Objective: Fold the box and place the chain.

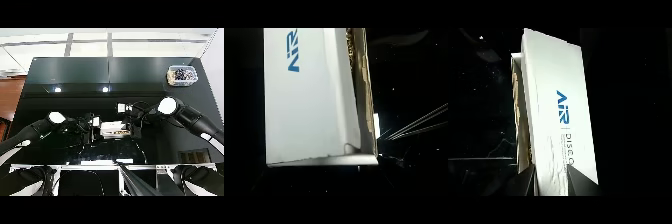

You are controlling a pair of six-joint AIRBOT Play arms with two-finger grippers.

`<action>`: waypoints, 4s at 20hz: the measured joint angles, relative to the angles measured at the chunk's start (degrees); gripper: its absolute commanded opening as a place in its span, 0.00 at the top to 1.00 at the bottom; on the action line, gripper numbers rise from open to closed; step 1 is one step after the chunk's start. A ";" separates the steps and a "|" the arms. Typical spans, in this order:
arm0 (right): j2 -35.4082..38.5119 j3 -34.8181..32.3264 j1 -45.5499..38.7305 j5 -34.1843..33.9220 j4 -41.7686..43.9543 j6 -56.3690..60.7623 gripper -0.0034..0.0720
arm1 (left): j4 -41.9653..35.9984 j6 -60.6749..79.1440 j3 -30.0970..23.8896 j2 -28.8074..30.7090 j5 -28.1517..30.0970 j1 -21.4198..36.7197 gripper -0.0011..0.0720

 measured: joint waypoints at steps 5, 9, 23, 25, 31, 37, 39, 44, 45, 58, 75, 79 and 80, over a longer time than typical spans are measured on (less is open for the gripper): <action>-0.09 0.00 0.00 0.44 -0.11 1.05 0.74 | 0.00 0.04 0.00 0.00 0.00 0.00 0.35; -0.37 0.02 0.00 0.87 -0.31 1.44 0.74 | 0.00 0.04 0.00 0.00 0.00 0.00 0.35; -1.03 -0.90 0.04 1.31 -0.57 2.14 0.59 | 0.02 0.07 0.00 0.00 -0.02 0.00 0.35; -1.29 -1.07 0.04 1.29 -0.55 2.56 0.59 | 0.00 0.07 0.00 0.00 -0.02 0.00 0.35; -0.59 -0.79 -0.02 1.62 -1.01 6.56 0.59 | 0.00 0.02 0.00 0.00 0.00 0.00 0.35; 2.19 0.24 0.00 1.16 4.55 25.44 0.93 | 0.02 0.07 0.00 0.00 0.00 0.00 0.35; 1.38 -0.20 0.15 0.66 7.72 34.25 0.93 | 0.02 0.07 0.00 0.00 0.00 0.00 0.35; -3.54 -0.70 0.22 -1.14 11.50 46.60 0.93 | 0.02 0.04 0.00 0.00 0.00 0.00 0.35; -4.68 -0.74 0.22 -1.46 11.63 47.50 0.93 | 0.02 0.04 0.00 0.00 0.00 0.00 0.35; -5.46 1.38 -1.70 0.44 9.22 50.14 0.93 | -0.04 0.13 -0.02 0.11 0.07 0.00 0.35; 10.45 2.73 -32.35 10.05 -3.82 51.91 0.93 | 7.45 -19.98 3.52 13.70 -3.15 2.32 0.01; 10.54 2.14 -33.09 9.20 -5.38 52.06 0.93 | 5.97 -21.81 7.82 9.01 -1.90 -2.27 0.01; 10.56 2.10 -33.18 9.38 -5.73 52.09 0.93 | 5.86 -22.40 9.25 7.10 -1.75 -3.65 0.01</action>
